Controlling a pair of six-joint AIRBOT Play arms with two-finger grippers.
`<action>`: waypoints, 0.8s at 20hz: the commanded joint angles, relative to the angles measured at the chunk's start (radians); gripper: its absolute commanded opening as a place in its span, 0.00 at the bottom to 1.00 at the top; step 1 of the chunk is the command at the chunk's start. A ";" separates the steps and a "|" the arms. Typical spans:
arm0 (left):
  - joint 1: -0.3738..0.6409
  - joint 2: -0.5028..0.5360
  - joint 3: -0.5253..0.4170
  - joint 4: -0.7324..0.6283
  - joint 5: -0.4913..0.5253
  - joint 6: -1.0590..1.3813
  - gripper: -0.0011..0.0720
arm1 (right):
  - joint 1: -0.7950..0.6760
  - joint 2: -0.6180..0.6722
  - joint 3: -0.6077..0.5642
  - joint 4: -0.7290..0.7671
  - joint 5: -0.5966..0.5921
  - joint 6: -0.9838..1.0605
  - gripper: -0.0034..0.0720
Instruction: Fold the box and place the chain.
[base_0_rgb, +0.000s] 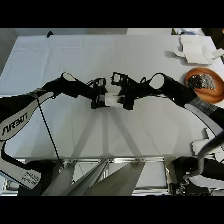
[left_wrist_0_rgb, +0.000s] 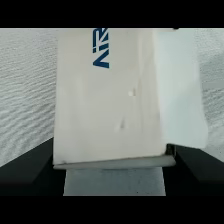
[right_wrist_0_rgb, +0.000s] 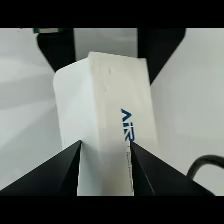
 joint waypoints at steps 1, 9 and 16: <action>0.001 0.000 0.000 0.000 0.000 0.003 0.33 | 0.002 0.003 -0.003 -0.002 -0.085 0.000 0.50; 0.001 0.000 0.000 0.000 0.000 0.003 0.33 | 0.004 0.009 -0.003 -0.056 -0.036 0.001 0.49; 0.001 0.000 0.000 0.000 0.000 0.003 0.33 | 0.045 0.006 -0.020 -0.084 -0.018 0.046 0.50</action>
